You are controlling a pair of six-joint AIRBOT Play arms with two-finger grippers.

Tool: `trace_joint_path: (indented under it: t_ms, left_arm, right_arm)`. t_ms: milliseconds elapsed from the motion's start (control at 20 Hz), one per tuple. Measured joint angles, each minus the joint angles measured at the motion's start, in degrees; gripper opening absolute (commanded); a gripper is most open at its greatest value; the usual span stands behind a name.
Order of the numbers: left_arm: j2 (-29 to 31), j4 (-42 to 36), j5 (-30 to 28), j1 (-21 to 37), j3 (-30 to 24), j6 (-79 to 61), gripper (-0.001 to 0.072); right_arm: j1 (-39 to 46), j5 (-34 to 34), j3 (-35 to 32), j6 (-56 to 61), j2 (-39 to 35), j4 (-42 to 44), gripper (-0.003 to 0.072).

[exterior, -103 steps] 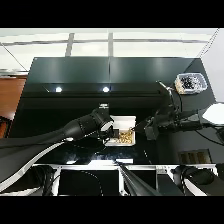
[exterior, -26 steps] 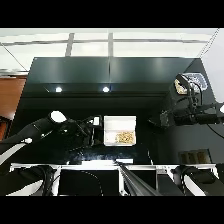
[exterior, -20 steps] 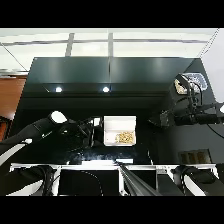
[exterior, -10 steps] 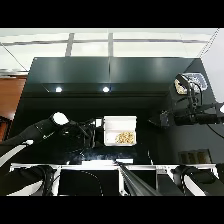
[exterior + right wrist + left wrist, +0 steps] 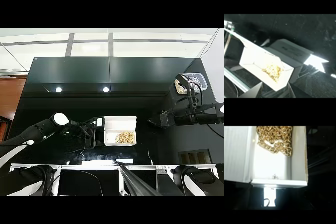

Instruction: Fold the box and place the chain.

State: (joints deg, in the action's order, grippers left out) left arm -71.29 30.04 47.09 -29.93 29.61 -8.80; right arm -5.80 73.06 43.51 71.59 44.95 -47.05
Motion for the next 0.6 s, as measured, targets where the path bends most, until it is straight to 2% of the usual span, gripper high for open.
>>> trace_joint_path:
  t_ms: [500,550,600]
  left_arm:
    - [0.00,-0.92,-1.75,-2.10,0.11,0.28,0.0701]
    - [0.00,-0.92,-2.05,-2.27,0.13,0.42,0.0672]
    - [0.00,-0.92,-2.29,-2.49,0.15,0.61,0.0571]
  right_arm:
    - [0.00,-0.02,0.00,0.00,-0.02,0.00,0.0387]
    - [0.00,-0.02,0.00,0.00,0.00,0.00,0.0387]
    - [0.00,-0.02,0.00,0.00,-0.02,0.00,0.0387]
